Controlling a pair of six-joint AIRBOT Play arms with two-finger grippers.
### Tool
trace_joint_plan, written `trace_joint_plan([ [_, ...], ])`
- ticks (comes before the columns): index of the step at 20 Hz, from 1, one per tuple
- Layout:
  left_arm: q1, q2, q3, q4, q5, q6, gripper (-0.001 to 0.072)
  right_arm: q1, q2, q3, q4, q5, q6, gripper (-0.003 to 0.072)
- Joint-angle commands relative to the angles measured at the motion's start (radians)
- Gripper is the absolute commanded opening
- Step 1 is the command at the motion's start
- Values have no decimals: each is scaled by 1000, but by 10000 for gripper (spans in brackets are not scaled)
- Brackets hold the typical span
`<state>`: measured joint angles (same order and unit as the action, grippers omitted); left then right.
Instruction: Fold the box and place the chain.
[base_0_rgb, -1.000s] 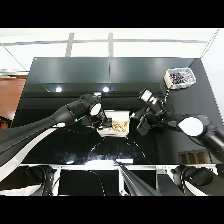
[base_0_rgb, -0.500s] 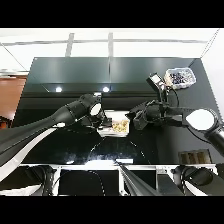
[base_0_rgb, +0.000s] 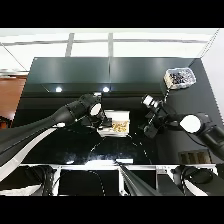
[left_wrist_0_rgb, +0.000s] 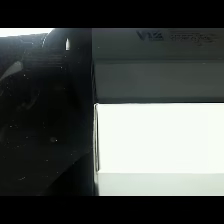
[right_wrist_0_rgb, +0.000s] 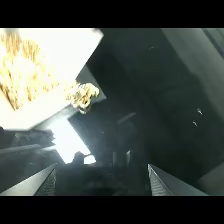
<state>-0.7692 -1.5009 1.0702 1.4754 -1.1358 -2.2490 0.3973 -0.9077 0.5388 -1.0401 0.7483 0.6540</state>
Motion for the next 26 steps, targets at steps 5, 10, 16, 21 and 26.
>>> trace_joint_plan([
  [5, 0, 0, 0, 0, 1, 0, 33, 2, -201, -51, 515, -97, -859, 539],
  [10, 0, 0, 0, 0, 1, 0, 33, 2, -263, -51, 568, -107, -947, 427],
  [16, 0, 0, 0, 0, 0, 0, 33, 2, -264, -35, 571, -154, -946, 408],
  [21, 0, 0, 0, 0, 0, 0, 32, 2, -287, -11, 657, -146, -946, 199],
  [26, 0, 0, 0, 0, 0, 0, 32, 2, -287, -11, 618, -147, -898, 10],
])
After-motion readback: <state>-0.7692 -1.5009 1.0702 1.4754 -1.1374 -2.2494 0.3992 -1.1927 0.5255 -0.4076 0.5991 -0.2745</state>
